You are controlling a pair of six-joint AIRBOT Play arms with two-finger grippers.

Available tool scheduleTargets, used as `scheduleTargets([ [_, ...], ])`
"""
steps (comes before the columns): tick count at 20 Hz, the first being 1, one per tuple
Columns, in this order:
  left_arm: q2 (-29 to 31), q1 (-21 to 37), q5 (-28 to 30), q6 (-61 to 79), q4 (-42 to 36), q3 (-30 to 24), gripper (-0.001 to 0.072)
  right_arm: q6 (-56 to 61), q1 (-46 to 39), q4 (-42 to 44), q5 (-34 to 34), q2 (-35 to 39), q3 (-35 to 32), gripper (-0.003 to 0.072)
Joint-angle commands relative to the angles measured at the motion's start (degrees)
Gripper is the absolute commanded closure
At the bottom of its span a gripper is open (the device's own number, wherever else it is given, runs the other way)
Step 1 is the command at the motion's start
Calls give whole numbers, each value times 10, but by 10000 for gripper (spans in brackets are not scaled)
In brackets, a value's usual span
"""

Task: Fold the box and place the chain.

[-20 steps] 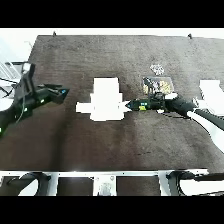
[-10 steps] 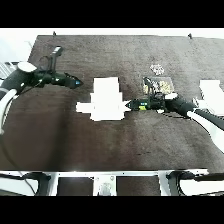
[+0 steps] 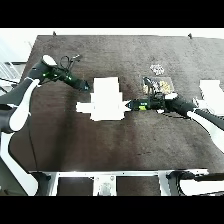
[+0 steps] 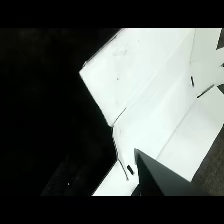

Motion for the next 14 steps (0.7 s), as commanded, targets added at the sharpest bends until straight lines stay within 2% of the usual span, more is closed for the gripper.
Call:
scheduleTargets([
  [1,-35,-17,-26,-5,6,29,235,0,1,0,1,0,0,674],
  [10,-45,-39,-3,19,-18,30,236,0,0,0,1,0,0,673],
  [14,-70,-39,-35,29,-52,30,236,0,0,0,1,0,0,673],
])
